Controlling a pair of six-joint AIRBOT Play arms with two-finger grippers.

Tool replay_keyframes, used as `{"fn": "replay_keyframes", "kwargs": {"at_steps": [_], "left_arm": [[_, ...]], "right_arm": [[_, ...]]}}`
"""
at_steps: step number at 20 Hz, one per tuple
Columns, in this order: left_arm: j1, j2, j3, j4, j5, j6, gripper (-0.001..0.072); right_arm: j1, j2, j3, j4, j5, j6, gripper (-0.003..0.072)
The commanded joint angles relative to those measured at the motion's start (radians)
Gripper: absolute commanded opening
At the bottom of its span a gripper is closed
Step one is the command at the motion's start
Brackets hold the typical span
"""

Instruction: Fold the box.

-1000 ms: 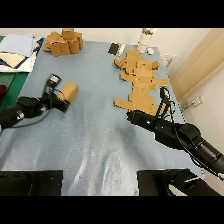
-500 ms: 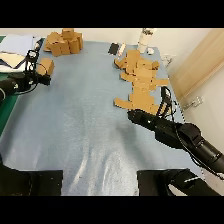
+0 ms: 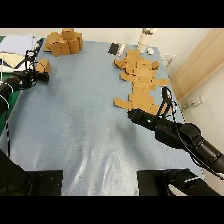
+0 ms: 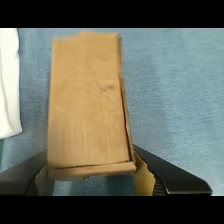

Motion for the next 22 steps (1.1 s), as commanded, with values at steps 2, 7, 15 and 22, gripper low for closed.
{"fn": "replay_keyframes", "kwargs": {"at_steps": [2, 7, 15, 22], "left_arm": [[0.004, -0.016, 0.012, 0.011, 0.000, -0.007, 0.0703], [0.014, 0.071, -0.024, 0.023, -0.097, -0.019, 0.0703], [0.142, 0.277, -0.121, 0.786, -0.665, -0.706, 0.0667], [0.090, 0.429, -0.169, 0.707, -1.112, -0.833, 0.0007]], "right_arm": [[0.001, 0.000, 0.000, 0.001, 0.000, 0.010, 0.0004], [0.001, 0.000, 0.000, 0.000, 0.000, 0.010, 0.0005], [0.001, -0.006, 0.000, 0.000, -0.061, 0.009, 0.0005], [0.001, -0.241, 0.070, 0.058, -0.159, -0.088, 0.0004]]}}
